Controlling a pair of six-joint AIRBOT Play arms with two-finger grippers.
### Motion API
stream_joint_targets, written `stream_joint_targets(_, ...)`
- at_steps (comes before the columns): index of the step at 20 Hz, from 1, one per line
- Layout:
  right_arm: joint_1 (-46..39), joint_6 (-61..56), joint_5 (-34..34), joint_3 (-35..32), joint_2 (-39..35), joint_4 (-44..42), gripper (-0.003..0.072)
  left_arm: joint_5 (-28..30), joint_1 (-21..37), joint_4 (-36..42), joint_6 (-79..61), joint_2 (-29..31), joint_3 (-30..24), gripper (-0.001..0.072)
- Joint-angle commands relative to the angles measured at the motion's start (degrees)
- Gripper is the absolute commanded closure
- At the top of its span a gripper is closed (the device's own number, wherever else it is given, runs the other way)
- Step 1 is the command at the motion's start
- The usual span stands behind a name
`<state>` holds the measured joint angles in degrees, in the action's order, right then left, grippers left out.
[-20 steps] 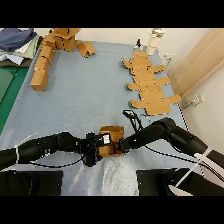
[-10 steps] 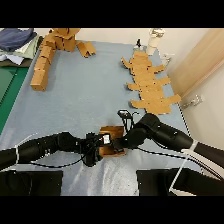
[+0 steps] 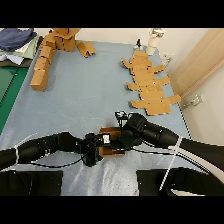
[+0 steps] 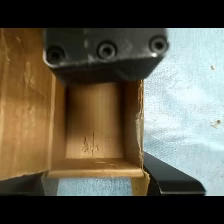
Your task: Fold the box.
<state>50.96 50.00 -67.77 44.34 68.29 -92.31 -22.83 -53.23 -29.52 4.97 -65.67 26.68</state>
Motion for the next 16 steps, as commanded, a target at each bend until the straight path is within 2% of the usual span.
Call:
stream_joint_targets(1,0.87,-0.50,-0.70,0.17,0.55,-0.11,0.0498,0.17,0.00,-0.04,-0.09,0.00,0.02,0.0264)
stream_joint_targets(2,0.87,-0.50,-0.81,0.37,0.55,-0.11,0.0341,0.17,0.00,-0.04,-0.09,0.00,0.04,0.0264)
stream_joint_targets(3,0.87,-0.50,-1.18,0.70,0.55,-0.11,0.0281,0.17,0.00,-0.07,-0.09,0.00,0.04,0.0264)
stream_joint_targets(7,0.85,-0.42,-2.05,2.23,0.55,0.44,0.0281,0.17,0.00,-0.04,-0.09,0.00,0.04,0.0264)
stream_joint_targets(10,0.83,1.44,-6.10,5.01,0.37,0.96,0.0282,0.17,0.00,-0.04,-0.09,0.00,0.04,0.0264)
stream_joint_targets(14,0.81,1.44,-14.23,8.44,-1.73,7.06,0.0282,0.17,0.00,-0.04,-0.09,0.00,0.04,0.0264)
stream_joint_targets(16,0.81,1.53,-16.17,9.42,-3.61,10.95,0.0283,0.17,0.00,-0.04,-0.07,0.00,0.04,0.0264)
